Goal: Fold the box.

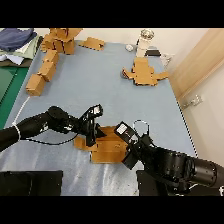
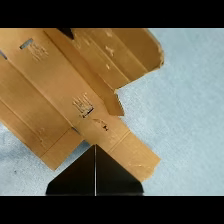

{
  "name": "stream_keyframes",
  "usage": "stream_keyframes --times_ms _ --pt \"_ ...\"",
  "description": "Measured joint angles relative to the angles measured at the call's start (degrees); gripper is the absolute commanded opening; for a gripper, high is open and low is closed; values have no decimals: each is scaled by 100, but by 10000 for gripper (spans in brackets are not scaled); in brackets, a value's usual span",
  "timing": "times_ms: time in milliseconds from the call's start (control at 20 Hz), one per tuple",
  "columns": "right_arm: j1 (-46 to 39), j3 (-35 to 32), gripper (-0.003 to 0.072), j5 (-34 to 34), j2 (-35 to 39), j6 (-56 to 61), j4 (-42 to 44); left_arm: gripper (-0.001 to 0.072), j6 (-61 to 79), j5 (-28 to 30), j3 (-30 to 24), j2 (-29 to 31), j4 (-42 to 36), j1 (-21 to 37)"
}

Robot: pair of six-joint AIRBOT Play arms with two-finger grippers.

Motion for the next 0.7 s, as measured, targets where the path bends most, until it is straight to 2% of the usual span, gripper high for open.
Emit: stream_keyframes --times_ms 350,400,450,500,700 --pt "332 -146 5 52 114 -4 -17 12 0 -2 -4 0 15 0" --pt "535 -262 78 103 195 -4 -9 12 0 -2 -4 0 15 0" --pt "734 -382 302 195 260 -7 26 12 0 -2 -4 0 15 0" --pt "942 -522 451 293 306 -15 57 12 0 -2 -4 0 15 0" --pt "1427 -918 451 837 160 -236 90 12 0 -2 -4 0 15 0"
